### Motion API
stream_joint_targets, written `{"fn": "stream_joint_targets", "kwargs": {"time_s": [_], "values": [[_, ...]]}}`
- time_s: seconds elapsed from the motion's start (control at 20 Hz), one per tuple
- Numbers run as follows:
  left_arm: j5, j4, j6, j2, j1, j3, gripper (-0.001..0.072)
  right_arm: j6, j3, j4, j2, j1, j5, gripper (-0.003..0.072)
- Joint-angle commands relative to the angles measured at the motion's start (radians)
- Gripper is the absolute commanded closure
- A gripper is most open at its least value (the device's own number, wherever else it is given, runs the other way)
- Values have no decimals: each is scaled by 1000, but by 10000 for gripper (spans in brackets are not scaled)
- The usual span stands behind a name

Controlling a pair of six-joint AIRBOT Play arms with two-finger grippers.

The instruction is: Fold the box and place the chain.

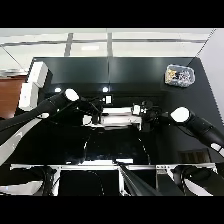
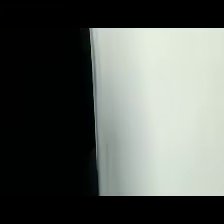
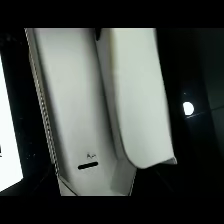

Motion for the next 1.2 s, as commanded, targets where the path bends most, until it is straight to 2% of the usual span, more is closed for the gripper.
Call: {"fn": "stream_joint_targets", "kwargs": {"time_s": [0.0, 0.15, 0.25, 0.45, 0.75, 1.15], "values": [[-2, 0, 2, -1, 0, 1, 683, -32, 5, 24, -4, -40, 16, -16], [-6, -5, 2, -1, -1, 1, 683, -191, 5, 165, -57, -40, 89, -16], [-14, -11, 1, -1, -1, 1, 683, -252, 12, 232, -101, -40, 98, -16], [-11, -11, 1, -1, -1, 1, 683, -285, 54, 247, -177, -40, 133, -16], [-11, -8, 1, -1, -1, 1, 683, -285, 54, 223, -243, -38, 158, -16], [-5, -8, 1, -24, -1, 1, 683, -282, 54, 217, -267, -39, 146, -15]]}}
